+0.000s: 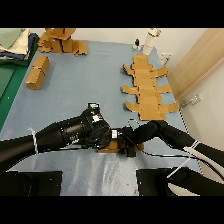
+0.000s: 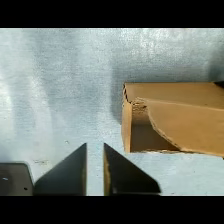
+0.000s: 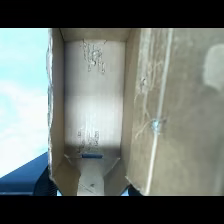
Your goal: Fold the box.
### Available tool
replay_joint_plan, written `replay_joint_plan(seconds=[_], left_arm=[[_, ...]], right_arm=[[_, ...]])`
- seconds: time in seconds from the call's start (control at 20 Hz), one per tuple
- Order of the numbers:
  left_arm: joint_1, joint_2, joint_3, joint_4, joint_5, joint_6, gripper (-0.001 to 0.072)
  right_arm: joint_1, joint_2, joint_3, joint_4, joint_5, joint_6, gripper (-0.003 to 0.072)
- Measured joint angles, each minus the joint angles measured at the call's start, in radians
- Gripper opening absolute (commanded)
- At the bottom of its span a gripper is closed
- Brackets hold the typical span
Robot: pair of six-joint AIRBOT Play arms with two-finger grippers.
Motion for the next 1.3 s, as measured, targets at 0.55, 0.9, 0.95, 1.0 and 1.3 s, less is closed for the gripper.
replay_joint_plan(seconds=[0.55, 0.9, 0.95, 1.0, 1.3], left_arm=[[0.177, 0.237, -0.278, -0.231, 0.025, 0.631, 0.0012], [0.498, 0.460, -0.533, -0.557, 0.201, 1.581, 0.0681], [0.513, 0.458, -0.545, -0.568, 0.249, 1.652, 0.0681], [0.515, 0.450, -0.555, -0.576, 0.303, 1.720, 0.0681], [0.470, 0.361, -0.583, -0.778, 0.527, 2.179, 0.0699]], right_arm=[[0.000, 0.000, 0.000, -0.001, 0.000, 0.000, 0.0500], [0.000, 0.000, 0.000, -0.001, 0.000, 0.000, 0.0500], [0.000, 0.000, 0.000, -0.001, 0.000, 0.000, 0.0500], [0.000, 0.000, 0.000, -0.001, 0.000, 0.000, 0.0500], [0.000, 0.000, 0.000, -0.001, 0.000, 0.000, 0.0500]])
